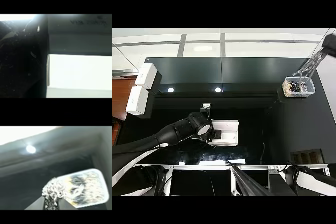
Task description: Fold the box and place the chain.
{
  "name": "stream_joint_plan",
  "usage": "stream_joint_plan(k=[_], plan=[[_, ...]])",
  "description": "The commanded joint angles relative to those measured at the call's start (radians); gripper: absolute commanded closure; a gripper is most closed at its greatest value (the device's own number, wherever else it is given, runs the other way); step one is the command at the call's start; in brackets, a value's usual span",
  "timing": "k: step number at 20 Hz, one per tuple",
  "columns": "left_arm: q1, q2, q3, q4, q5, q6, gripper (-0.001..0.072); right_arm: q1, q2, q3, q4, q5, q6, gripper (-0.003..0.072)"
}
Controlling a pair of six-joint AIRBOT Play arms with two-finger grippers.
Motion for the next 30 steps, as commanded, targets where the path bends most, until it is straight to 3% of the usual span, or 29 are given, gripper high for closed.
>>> stream_joint_plan(k=[1,7,10,15,24,30], plan=[[0.001,-0.001,-0.001,0.002,-0.002,0.001,0.0680,0.067,0.172,0.001,0.081,0.041,-0.058,0.0671],[0.001,-0.001,-0.001,0.002,0.000,0.001,0.0680,0.323,0.374,0.001,0.085,0.143,-0.060,0.0671],[0.000,-0.001,-0.001,0.002,-0.001,0.001,0.0680,0.436,0.391,0.001,0.110,0.274,-0.056,0.0671],[0.000,-0.001,-0.001,-0.003,-0.001,0.001,0.0680,0.572,0.391,0.001,0.282,0.415,-0.134,0.0671],[-0.001,-0.001,-0.001,-0.006,-0.001,0.001,0.0680,0.682,0.364,-0.002,0.485,0.351,-0.128,0.0671],[-0.001,-0.001,-0.001,-0.006,-0.001,0.001,0.0680,0.809,0.237,-0.002,0.472,0.305,-0.129,0.0671]])
